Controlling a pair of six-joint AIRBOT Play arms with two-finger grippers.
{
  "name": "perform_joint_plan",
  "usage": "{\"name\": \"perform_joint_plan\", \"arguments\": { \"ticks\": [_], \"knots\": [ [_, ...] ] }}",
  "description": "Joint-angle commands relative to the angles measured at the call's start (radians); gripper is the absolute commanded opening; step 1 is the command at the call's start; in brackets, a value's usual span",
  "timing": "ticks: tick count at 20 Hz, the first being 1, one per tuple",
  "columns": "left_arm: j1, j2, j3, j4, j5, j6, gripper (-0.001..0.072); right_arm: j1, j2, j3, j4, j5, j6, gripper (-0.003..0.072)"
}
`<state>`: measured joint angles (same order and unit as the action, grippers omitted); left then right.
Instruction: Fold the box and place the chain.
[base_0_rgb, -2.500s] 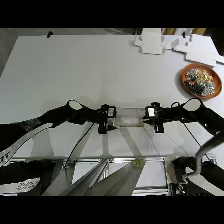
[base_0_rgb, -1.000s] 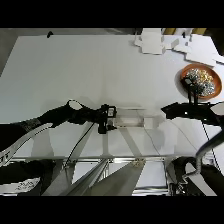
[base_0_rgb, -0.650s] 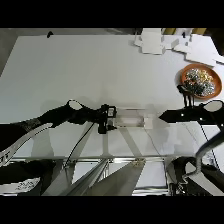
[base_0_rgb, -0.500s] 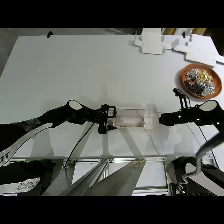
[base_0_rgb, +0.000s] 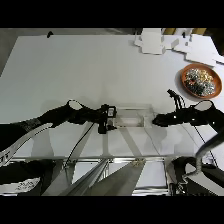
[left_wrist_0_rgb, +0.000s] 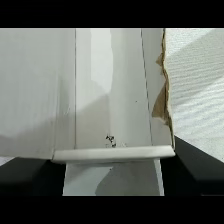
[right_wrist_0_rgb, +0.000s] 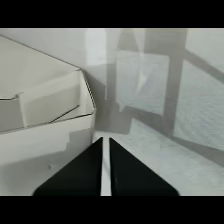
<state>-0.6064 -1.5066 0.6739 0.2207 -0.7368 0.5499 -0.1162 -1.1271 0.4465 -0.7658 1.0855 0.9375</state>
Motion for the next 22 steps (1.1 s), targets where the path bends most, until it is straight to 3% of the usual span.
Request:
{"name": "perform_joint_plan", "arguments": {
  "ticks": [1,9,11,17,22],
  "knots": [
    [0.000,0.000,0.000,0.000,0.000,0.000,0.0152,0.003,0.016,0.000,0.082,0.046,-0.003,0.0175],
    [0.000,0.000,0.000,0.000,0.000,0.000,0.0152,0.040,0.043,-0.025,0.146,0.044,-0.003,0.0348],
    [0.000,0.000,0.000,0.000,0.000,0.000,0.0152,0.069,0.043,-0.034,0.145,0.034,-0.003,0.0421],
    [0.000,0.000,0.000,0.000,0.000,0.000,0.0152,0.200,0.064,-0.015,0.110,-0.075,0.101,0.0420],
    [0.000,0.000,0.000,0.000,0.000,0.000,0.0152,0.389,0.064,0.117,-0.204,-0.156,0.491,0.0419]
  ]
}}
